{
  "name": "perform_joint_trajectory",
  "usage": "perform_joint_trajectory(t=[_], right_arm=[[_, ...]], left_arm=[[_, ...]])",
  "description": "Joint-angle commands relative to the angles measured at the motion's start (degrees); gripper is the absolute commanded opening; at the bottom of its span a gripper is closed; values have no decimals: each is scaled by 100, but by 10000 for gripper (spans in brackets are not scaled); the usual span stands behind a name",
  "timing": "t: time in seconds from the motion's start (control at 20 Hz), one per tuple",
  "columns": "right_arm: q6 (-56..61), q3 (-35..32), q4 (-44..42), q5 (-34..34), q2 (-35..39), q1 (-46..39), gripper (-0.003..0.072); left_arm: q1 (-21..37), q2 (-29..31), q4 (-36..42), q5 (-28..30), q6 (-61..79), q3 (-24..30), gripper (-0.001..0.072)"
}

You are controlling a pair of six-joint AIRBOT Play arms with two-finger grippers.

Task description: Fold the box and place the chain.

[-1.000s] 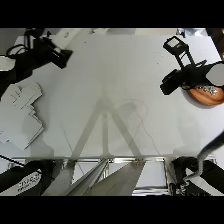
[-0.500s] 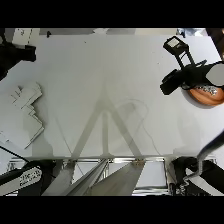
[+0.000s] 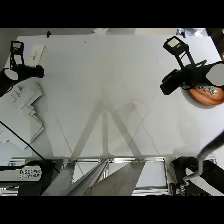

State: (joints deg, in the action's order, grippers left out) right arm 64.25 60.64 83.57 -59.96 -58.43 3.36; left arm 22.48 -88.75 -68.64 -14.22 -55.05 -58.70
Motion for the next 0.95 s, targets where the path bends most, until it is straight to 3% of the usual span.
perform_joint_trajectory(t=[0.0, 0.4, 0.45, 0.5, 0.55, 0.6, 0.9], right_arm=[[0, 0, 0, -2, 4, -2, 10], [0, 0, 0, -2, 4, -2, 10], [0, 0, 0, -2, 4, -2, 10], [0, 0, 0, -2, 4, -4, 10], [0, 0, 0, -2, 4, -2, 10], [0, 0, 0, -2, 4, -2, 10], [0, 0, 0, -2, 4, -2, 10]], left_arm=[[2, -323, -173, -96, -216, -4, 10], [0, -437, -192, -614, -179, -4, 35], [0, -426, -190, -625, -179, -4, 177], [0, -417, -184, -623, -190, -4, 440], [0, -413, -144, -616, -195, -7, 634], [0, -396, -125, -654, -197, -7, 696], [-4, 247, -17, -820, -197, -7, 696]])
